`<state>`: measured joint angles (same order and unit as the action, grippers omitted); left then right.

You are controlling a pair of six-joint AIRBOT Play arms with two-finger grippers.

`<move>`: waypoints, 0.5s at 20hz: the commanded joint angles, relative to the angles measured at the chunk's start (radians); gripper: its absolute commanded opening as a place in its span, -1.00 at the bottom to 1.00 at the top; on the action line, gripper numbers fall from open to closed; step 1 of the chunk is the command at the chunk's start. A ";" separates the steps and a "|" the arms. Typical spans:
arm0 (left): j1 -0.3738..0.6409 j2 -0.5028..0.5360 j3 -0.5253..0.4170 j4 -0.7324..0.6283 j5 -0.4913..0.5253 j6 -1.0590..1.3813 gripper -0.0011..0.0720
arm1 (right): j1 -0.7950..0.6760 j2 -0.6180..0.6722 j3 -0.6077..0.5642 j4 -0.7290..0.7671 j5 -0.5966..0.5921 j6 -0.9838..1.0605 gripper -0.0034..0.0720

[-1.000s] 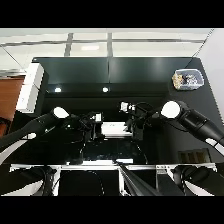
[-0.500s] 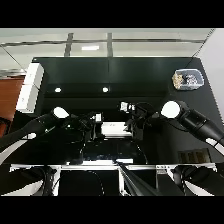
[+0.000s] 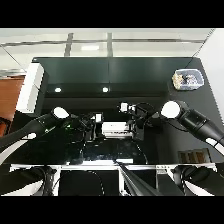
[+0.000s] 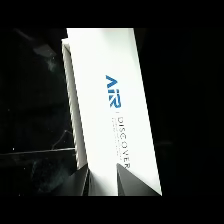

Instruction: Fold the box and place the chain.

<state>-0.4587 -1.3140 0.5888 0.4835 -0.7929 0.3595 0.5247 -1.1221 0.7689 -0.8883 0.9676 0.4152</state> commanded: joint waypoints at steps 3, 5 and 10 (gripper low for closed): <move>0.000 0.000 0.001 0.002 0.001 0.000 0.04 | 0.001 0.000 0.000 -0.033 0.015 0.018 -0.15; 0.000 0.000 0.001 0.002 0.002 0.000 0.04 | 0.001 0.000 0.000 -0.032 0.016 0.019 -0.16; 0.000 0.000 0.001 0.002 0.002 0.000 0.04 | 0.001 -0.018 -0.001 -0.028 0.016 0.024 -0.16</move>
<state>-0.4587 -1.3140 0.5888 0.4862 -0.7925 0.3599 0.5247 -1.1301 0.7685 -0.9173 0.9848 0.4335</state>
